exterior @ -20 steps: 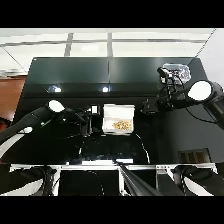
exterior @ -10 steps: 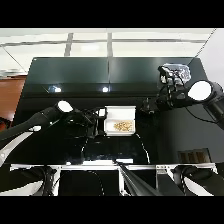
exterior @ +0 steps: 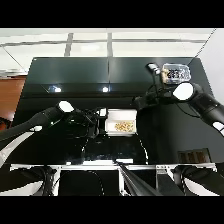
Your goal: Fold the box and place the chain.
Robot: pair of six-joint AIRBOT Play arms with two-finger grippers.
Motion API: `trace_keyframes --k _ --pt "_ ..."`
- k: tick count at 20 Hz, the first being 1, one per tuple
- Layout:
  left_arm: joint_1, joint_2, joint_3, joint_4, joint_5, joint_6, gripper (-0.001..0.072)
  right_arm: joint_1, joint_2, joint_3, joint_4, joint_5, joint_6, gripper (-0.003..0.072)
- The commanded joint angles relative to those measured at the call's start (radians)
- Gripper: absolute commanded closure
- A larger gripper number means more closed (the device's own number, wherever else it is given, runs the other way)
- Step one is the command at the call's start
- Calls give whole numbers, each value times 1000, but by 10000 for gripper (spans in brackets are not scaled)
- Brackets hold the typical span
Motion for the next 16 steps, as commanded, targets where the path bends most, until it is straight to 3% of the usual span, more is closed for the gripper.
trace_keyframes --k 1,6,11,16 --pt "-1 -1 1 -1 1 0 308 31 -19 14 32 150 -487 -15" --pt "-1 -1 1 0 0 0 307 35 14 14 39 280 -731 -15" --pt "-1 -1 1 -1 1 0 307 38 -4 -61 170 245 -903 -15" --pt "-1 -1 1 -1 1 0 307 46 -4 -75 217 242 -930 -15"
